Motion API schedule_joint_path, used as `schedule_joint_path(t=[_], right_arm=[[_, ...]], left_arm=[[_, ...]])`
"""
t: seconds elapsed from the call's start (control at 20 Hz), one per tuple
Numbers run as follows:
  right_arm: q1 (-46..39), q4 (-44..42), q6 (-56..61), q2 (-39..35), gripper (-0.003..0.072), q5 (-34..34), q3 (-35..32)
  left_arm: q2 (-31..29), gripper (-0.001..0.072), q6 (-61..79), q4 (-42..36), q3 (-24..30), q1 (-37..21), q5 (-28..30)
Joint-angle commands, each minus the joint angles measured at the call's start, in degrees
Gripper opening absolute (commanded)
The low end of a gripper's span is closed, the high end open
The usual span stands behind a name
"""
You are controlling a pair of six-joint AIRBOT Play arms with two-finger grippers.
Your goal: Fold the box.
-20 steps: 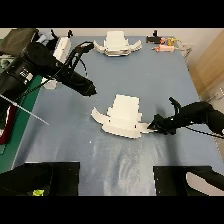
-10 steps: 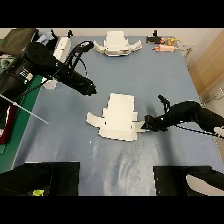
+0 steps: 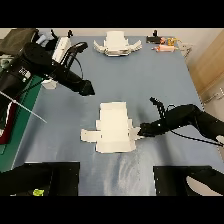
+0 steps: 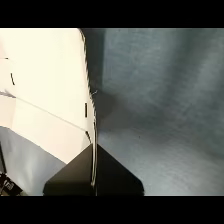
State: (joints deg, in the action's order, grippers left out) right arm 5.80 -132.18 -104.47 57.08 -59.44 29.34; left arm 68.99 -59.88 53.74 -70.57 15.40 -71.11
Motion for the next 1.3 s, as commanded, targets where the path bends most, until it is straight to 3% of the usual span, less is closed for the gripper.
schedule_joint_path(t=[0.0,0.15,0.25,0.35,0.55,0.75,0.95,1.25], right_arm=[[2.01,1.01,0.00,-6.08,0.0001,3.17,-4.04],[3.26,0.87,0.04,-10.25,0.0001,8.15,-7.93],[3.26,0.85,0.04,-10.60,0.0001,8.15,-8.48],[3.26,0.81,0.04,-10.60,0.0001,8.02,-8.48],[3.26,0.81,0.04,-10.60,0.0001,8.02,-8.48],[3.26,0.81,0.04,-10.60,0.0001,8.02,-8.48],[3.26,0.81,0.04,-10.60,0.0001,7.98,-8.48],[3.26,0.81,0.04,-10.60,0.0002,8.00,-8.48]], left_arm=[[1.97,0.0333,0.94,-3.58,2.49,-7.48,-7.76],[2.12,0.0333,8.79,-12.70,9.33,-12.35,-8.07],[2.47,0.0333,10.43,-13.94,12.22,-12.96,-5.66],[2.95,0.0332,10.56,-13.97,12.59,-12.85,-2.71],[4.39,0.0332,10.99,-13.22,12.61,-10.82,-2.05],[11.41,0.0332,14.29,-13.57,12.59,-8.20,-2.93],[18.29,0.0332,21.94,-20.00,12.52,-6.05,-4.76],[23.69,0.0332,26.36,-20.87,12.31,-2.43,-2.03]])
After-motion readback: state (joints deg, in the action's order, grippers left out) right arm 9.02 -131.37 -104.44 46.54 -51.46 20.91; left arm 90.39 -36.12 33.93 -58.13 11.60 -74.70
